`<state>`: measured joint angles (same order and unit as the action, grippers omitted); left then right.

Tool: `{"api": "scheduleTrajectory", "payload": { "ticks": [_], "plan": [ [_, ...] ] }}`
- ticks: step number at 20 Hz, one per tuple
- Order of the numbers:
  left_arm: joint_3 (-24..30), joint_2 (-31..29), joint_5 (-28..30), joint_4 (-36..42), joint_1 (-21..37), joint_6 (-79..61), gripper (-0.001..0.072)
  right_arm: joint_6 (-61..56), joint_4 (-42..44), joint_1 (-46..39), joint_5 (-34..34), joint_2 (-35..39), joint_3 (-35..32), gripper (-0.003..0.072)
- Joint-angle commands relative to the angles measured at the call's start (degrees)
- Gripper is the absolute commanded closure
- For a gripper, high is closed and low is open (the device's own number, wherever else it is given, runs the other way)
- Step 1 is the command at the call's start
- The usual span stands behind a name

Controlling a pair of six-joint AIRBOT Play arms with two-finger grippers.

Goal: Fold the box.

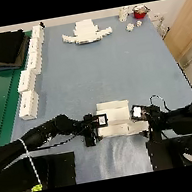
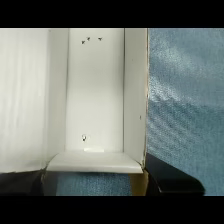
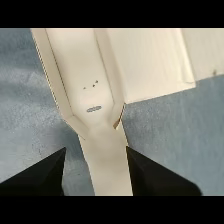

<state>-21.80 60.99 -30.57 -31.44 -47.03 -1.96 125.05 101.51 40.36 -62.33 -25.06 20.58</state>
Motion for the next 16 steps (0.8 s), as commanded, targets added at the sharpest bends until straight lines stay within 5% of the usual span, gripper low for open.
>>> {"api": "scheduleTrajectory", "payload": {
  "ticks": [1,10,12,15,16],
  "plan": [
    [0.0,0.0,0.0,0.0,0.0,0.0,0.02,7.8,0.6,0.0,5.1,0.4,-3.3,0.0076],
    [0.0,0.0,0.0,0.0,0.0,0.0,0.0199,14.2,4.6,0.0,15.9,-6.2,-4.7,0.0089],
    [0.0,0.0,0.0,0.0,0.0,0.0,0.02,14.8,7.0,0.0,16.4,-7.2,-4.7,0.0314],
    [0.0,0.0,0.0,0.0,0.0,0.0,0.02,16.5,11.5,0.0,16.3,-7.4,-4.7,0.0413],
    [0.0,0.0,0.0,0.0,0.0,0.0,0.02,16.5,12.2,0.1,16.3,-7.4,-4.7,0.0502]
  ]
}}
